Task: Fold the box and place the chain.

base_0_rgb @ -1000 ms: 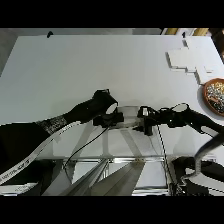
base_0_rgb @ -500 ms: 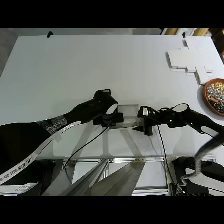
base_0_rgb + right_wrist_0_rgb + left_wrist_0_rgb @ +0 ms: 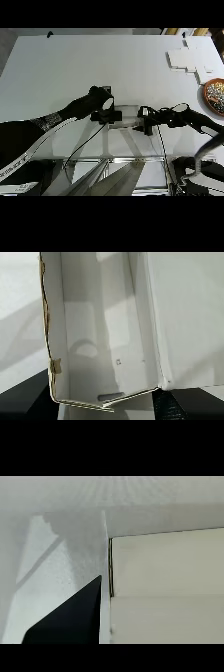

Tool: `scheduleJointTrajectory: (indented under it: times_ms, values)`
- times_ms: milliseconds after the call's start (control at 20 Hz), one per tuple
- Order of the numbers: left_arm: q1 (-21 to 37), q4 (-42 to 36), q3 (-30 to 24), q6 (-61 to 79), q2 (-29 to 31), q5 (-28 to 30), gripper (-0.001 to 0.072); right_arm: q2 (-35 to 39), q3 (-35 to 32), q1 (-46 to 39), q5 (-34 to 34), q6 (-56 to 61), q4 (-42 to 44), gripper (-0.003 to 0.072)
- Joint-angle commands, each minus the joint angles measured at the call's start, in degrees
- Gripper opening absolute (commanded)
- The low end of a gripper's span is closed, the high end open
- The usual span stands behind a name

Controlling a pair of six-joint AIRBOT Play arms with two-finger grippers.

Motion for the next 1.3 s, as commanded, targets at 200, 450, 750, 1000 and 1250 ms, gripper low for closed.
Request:
scheduleJointTrajectory:
  times_ms: [200,450,750,1000,1250]
  values:
    - [-0.7,-1.2,0.1,2.9,-1.7,-0.3,0.0003,0.0,0.0,0.0,0.0,0.0,0.0,0.0415]
    - [-0.9,-1.3,0.1,2.9,-1.6,-0.4,0.0102,0.0,0.0,0.0,0.0,0.0,0.0,0.0415]
    - [1.1,-1.0,0.0,14.1,4.9,-0.8,0.028,0.0,0.0,0.0,0.0,0.0,0.0,0.0415]
    - [4.6,-0.8,-0.4,34.3,14.5,-8.8,0.033,0.0,0.0,0.0,0.0,0.0,0.0,0.0415]
    - [10.9,-4.5,-14.8,60.9,27.9,-0.8,0.0695,0.0,0.0,0.0,0.0,0.0,0.0,0.0415]
